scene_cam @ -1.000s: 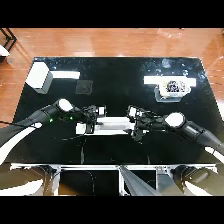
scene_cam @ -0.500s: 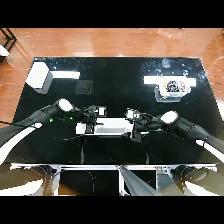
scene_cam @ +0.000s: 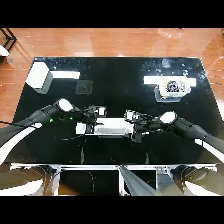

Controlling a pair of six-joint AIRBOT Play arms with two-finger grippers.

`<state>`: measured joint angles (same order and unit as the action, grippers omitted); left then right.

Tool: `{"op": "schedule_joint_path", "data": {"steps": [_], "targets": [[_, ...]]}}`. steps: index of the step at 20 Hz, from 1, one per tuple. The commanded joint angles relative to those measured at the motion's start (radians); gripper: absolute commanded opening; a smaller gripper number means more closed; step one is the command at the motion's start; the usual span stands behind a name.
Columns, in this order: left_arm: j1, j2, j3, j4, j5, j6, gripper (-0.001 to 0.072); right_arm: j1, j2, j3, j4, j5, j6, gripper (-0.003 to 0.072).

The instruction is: Fold the box and place the chain.

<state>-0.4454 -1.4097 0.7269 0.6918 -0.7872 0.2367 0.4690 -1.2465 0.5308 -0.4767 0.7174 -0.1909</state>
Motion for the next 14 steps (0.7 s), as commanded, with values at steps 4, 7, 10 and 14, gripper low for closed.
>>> {"op": "schedule_joint_path", "data": {"steps": [4, 7, 10, 14], "targets": [[0.000, 0.000, 0.000, 0.000, 0.002, -0.002, 0.0015, 0.035, -0.004, 0.001, -0.062, -0.043, 0.045, 0.0696], [0.000, 0.000, 0.000, 0.000, 0.002, -0.002, 0.0016, 0.035, -0.004, 0.001, -0.063, -0.048, 0.052, 0.0696], [0.000, 0.000, 0.000, 0.000, 0.002, -0.002, 0.0015, 0.035, -0.004, 0.001, -0.063, -0.048, 0.052, 0.0696], [0.000, 0.000, 0.000, 0.000, 0.002, -0.002, 0.0016, 0.035, -0.004, 0.001, -0.063, -0.049, 0.052, 0.0696]]}}
